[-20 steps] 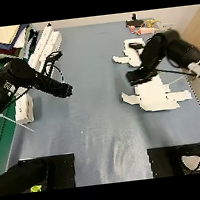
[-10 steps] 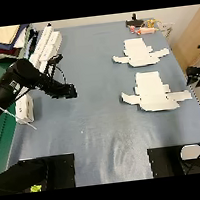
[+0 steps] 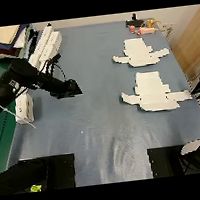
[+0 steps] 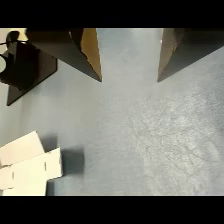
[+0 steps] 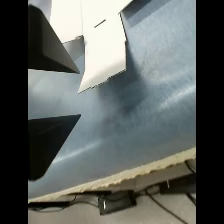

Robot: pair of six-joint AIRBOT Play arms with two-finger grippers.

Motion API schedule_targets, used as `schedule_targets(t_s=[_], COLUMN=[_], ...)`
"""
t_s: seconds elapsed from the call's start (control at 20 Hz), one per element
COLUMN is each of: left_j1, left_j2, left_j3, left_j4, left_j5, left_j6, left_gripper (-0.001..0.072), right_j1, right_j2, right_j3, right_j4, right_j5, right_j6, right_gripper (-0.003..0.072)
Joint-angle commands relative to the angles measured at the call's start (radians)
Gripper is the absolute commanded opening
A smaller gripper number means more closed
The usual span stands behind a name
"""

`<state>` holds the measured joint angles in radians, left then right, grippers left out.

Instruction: Fold the box.

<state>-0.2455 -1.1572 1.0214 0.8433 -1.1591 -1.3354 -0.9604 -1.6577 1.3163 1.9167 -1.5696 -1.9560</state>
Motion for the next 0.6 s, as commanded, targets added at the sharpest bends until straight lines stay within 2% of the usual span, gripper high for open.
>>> schedule_targets(t_s=[0.0, 0.2, 0.3, 0.45, 0.5, 0.55], left_j1=[0.010, 0.010, 0.010, 0.010, 0.010, 0.010], left_j2=[-0.002, -0.002, -0.002, -0.002, -0.002, -0.002], left_j3=[0.000, 0.000, 0.000, 0.000, 0.000, 0.000], left_j4=[-0.044, -0.043, -0.043, -0.043, -0.043, -0.043], left_j5=[-0.005, -0.007, -0.022, -0.028, -0.027, -0.027], left_j6=[0.000, 0.003, 0.011, 0.017, 0.020, 0.020], left_gripper=[0.0525, 0.0525, 0.0525, 0.0525, 0.0525, 0.0524], right_j1=[-0.017, -0.016, -0.008, 0.020, 0.034, 0.051], right_j2=[-0.064, -0.072, -0.072, -0.072, -0.072, -0.072], right_j3=[0.001, 0.002, 0.002, 0.002, 0.002, 0.002], right_j4=[0.089, 0.212, 0.248, 0.261, 0.267, 0.274], right_j5=[-0.051, -0.091, -0.109, -0.117, -0.124, -0.134], right_j6=[-0.084, -0.135, -0.146, -0.150, -0.151, -0.160], right_gripper=[0.0404, 0.0400, 0.0291, 0.0271, 0.0209, 0.0191])
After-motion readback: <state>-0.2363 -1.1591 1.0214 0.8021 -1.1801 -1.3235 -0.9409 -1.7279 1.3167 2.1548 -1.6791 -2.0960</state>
